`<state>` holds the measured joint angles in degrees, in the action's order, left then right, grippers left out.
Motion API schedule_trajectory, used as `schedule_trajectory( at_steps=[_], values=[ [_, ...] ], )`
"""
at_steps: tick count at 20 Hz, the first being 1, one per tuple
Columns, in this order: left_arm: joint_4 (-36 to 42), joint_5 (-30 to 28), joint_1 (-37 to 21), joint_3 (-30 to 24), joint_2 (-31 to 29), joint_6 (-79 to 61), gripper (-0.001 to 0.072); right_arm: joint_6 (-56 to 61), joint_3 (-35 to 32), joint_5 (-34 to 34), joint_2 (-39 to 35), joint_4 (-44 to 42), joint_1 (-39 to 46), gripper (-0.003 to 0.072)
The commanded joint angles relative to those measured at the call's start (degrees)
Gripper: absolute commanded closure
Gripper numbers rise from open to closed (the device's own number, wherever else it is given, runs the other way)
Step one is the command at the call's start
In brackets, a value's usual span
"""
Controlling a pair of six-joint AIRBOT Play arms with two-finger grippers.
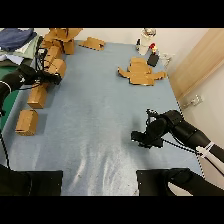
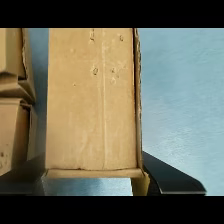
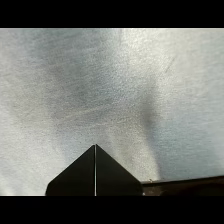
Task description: Fold the box.
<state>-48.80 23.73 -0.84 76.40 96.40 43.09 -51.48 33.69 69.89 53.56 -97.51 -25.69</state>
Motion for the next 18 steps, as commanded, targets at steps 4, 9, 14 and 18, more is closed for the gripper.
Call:
schedule_trajectory(
  at_steps=[4, 9, 14, 18],
  values=[
    [-0.81, 6.69, 0.07, 2.03, -0.07, 1.92, 0.0189, 0.02, 0.04, -0.94, 0.02, -0.02, -0.02, 0.0684],
    [-3.82, 8.22, 0.85, 1.97, 1.03, 6.01, 0.0189, 0.02, 0.04, -0.96, 0.02, -0.02, -0.02, 0.0684],
    [-14.1, 8.2, 0.74, 1.97, 3.19, 16.76, 0.0189, 0.02, 0.04, -0.96, 0.02, -0.04, -0.02, 0.0684],
    [-14.51, 7.1, 0.76, 1.99, 4.37, 18.51, 0.0189, 0.02, 0.04, -0.96, 0.02, -0.04, -0.02, 0.0684]
  ],
)
